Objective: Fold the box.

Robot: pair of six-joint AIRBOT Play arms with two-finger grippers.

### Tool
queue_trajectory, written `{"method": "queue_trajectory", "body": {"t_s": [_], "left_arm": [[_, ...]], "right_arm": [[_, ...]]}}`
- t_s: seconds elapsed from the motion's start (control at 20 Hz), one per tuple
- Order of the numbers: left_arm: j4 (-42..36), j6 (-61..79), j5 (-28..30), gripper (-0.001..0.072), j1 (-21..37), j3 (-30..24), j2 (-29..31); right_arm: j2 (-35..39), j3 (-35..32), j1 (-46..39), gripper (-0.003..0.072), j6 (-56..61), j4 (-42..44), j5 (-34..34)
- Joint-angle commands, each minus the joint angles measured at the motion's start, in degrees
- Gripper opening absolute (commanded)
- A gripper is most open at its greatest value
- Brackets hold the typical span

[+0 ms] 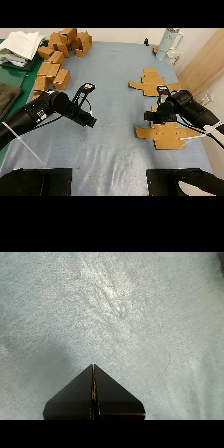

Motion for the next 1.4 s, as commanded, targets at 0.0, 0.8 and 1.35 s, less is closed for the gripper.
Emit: {"method": "queue_trajectory", "body": {"t_s": [0.0,0.8,1.35], "left_arm": [[0.00,0.00,0.02,0.0014,0.02,0.00,0.02],[-0.04,0.00,0.37,0.0014,0.02,0.00,0.02],[-2.73,-0.04,5.99,0.0014,0.02,0.07,0.02]], "right_arm": [[-0.02,0.04,-0.02,0.0008,0.02,0.02,0.02],[-0.02,0.04,-0.02,0.0007,2.51,7.15,3.72],[0.04,9.07,-18.25,0.0426,-3.61,-14.29,-23.41]]}}
